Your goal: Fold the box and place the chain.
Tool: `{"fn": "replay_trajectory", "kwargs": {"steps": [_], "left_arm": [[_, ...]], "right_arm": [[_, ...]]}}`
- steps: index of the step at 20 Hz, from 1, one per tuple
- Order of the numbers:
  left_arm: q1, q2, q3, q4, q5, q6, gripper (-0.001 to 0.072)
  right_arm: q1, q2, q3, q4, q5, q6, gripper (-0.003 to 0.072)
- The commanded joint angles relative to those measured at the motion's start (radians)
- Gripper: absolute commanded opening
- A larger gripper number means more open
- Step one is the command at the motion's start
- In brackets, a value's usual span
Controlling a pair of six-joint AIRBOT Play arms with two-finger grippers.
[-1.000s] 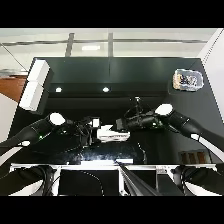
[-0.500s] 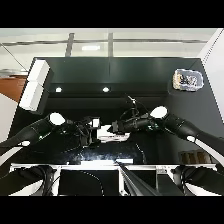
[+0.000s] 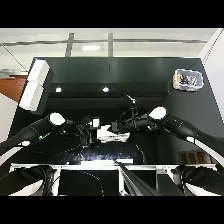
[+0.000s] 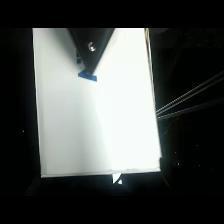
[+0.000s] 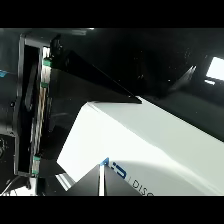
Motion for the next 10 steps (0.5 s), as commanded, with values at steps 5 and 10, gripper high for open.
{"fn": "replay_trajectory", "kwargs": {"steps": [5,10], "left_arm": [[0.0,0.0,0.0,0.0,0.001,0.0,0.0486],[0.0,0.0,0.0,0.0,0.001,0.0,0.0486]], "right_arm": [[0.053,-0.001,-0.001,-0.019,-0.023,0.011,0.0048],[0.051,-0.001,0.004,-0.019,0.029,0.011,0.0048]]}}
